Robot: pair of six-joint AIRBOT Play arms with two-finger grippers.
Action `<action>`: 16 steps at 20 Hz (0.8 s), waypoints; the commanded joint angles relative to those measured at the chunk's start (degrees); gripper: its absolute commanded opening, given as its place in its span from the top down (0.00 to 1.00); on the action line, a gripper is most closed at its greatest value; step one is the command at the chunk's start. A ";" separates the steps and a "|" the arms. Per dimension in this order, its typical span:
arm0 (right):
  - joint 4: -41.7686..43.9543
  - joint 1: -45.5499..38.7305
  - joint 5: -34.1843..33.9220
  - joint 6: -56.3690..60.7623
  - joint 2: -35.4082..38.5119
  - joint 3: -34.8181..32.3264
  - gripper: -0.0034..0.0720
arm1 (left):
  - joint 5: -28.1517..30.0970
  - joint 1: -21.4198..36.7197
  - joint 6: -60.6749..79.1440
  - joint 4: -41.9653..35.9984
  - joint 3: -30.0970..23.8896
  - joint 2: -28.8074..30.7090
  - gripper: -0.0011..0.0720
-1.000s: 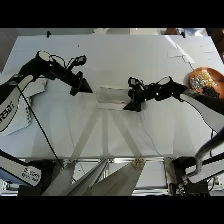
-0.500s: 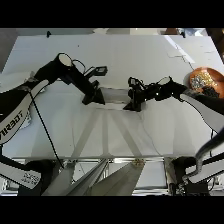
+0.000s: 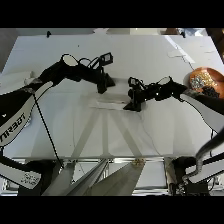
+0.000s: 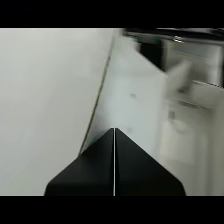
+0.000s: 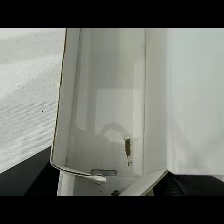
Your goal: Fold the box and place the chain.
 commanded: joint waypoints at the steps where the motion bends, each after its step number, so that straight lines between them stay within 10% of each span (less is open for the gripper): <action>1: 0.00 -0.04 0.04 -0.02 0.00 0.07 0.29 | 11.04 -0.07 -0.48 -1.68 -0.04 -0.42 0.98; 16: 0.00 -0.04 0.04 -0.02 -0.02 0.07 0.29 | -2.19 2.86 -7.52 3.06 -0.04 -2.08 0.97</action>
